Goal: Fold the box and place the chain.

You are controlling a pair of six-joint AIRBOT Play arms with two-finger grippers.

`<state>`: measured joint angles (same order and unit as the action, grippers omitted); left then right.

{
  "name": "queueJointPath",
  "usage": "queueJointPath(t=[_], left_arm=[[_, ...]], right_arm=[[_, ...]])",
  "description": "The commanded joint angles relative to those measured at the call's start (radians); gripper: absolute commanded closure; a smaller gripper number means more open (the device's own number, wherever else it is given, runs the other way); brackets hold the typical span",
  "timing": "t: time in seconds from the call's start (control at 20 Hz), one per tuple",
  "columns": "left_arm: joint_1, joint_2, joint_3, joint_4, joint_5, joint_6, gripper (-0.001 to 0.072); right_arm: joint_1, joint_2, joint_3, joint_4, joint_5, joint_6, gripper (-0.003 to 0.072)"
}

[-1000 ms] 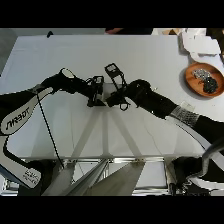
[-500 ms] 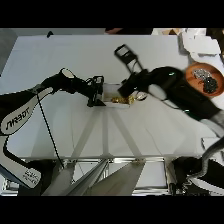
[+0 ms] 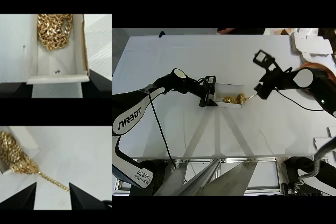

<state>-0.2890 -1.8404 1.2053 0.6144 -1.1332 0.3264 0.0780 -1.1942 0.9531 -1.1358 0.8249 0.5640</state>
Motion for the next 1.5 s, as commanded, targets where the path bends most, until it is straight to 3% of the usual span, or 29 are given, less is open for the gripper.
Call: queueJointPath(t=[0.0, 0.2, 0.25, 0.35, 0.7, 0.85, 0.95, 1.15, 1.45], left_arm=[[0.0, 0.0, 0.0, 0.0, 0.0, 0.0, 0.0451], [0.0, 0.0, 0.0, 0.0, 0.0, 0.0, 0.0451], [0.0, 0.0, 0.0, 0.0, 0.0, 0.0, 0.0451], [0.0, 0.0, 0.0, 0.0, 0.0, 0.0, 0.0451], [0.0, 0.0, 0.0, 0.0, 0.0, 0.0, 0.0451], [0.0, 0.0, 0.0, 0.0, 0.0, 0.0, 0.0451], [0.0, 0.0, 0.0, 0.0, 0.0, 0.0, 0.0451], [0.0, 0.0, 0.0, 0.0, 0.0, 0.0, 0.0451], [0.0, 0.0, 0.0, 0.0, 0.0, 0.0, 0.0451]], right_arm=[[-0.087, -0.124, -0.038, 0.315, 0.013, -0.577, 0.0209], [-0.07, -0.29, -0.038, 0.387, 0.018, -0.916, 0.02], [-0.064, -0.319, -0.038, 0.407, 0.018, -0.915, 0.0195], [-0.058, -0.365, -0.038, 0.455, 0.015, -0.918, 0.0074], [-0.041, -0.403, -0.038, 0.561, -0.005, -0.996, 0.0094], [-0.034, -0.403, -0.038, 0.557, -0.006, -0.995, 0.0405], [-0.034, -0.403, -0.038, 0.522, -0.024, -0.977, 0.0424], [-0.034, -0.402, -0.038, 0.454, -0.053, -0.927, 0.0677], [-0.034, -0.367, -0.038, 0.404, -0.064, -0.867, 0.0678]])
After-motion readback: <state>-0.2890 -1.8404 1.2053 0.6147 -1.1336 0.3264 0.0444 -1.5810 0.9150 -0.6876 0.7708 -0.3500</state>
